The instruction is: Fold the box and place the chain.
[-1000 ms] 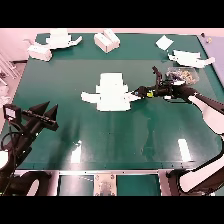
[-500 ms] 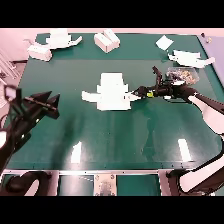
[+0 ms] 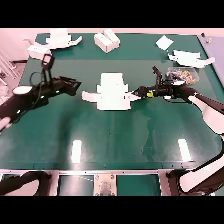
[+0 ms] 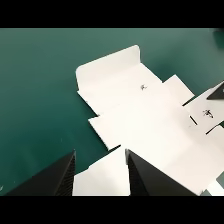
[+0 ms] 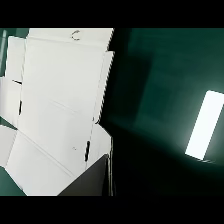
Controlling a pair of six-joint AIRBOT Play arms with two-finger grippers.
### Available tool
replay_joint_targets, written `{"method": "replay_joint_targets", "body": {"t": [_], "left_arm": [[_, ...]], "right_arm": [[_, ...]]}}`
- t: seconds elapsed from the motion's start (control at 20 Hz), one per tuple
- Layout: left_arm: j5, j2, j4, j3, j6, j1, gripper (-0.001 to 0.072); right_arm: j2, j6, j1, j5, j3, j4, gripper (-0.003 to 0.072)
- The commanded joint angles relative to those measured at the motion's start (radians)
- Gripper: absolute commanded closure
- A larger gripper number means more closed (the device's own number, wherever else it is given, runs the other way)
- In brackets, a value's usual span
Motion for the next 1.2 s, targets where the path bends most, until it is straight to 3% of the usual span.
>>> {"method": "replay_joint_targets", "body": {"t": [0.0, 0.2, 0.3, 0.35, 0.4, 0.45, 0.9, 1.15], "left_arm": [[-0.066, -0.173, -0.006, 0.129, 0.031, 0.0, 0.0333], [-0.154, -0.174, -0.063, 0.131, 0.082, -0.004, 0.0332], [-0.146, -0.183, -0.061, 0.148, 0.084, -0.003, 0.033], [-0.145, -0.2, -0.051, 0.171, 0.071, -0.003, 0.0268], [-0.149, -0.223, -0.036, 0.196, 0.043, -0.003, 0.0259], [-0.165, -0.251, -0.012, 0.23, 0.017, -0.003, 0.0213], [-0.443, -0.556, 0.162, 0.584, -0.36, -0.003, 0.0213], [-0.529, -0.695, 0.306, 0.793, -0.585, -0.003, 0.0212]], "right_arm": [[0.0, -0.001, 0.0, 0.001, 0.001, 0.0, 0.0685], [0.0, 0.0, 0.0, 0.001, 0.001, 0.0, 0.0684], [0.0, -0.001, 0.0, 0.001, 0.001, 0.0, 0.0684], [0.0, -0.001, 0.0, 0.0, 0.001, 0.0, 0.0684], [0.0, -0.001, 0.0, -0.005, 0.001, 0.0, 0.0684], [0.0, -0.001, 0.0, -0.006, 0.001, 0.0, 0.0684], [0.0, -0.001, 0.0, -0.006, 0.001, 0.0, 0.0683], [0.0, -0.002, 0.0, -0.006, 0.001, 0.0, 0.0683]]}}
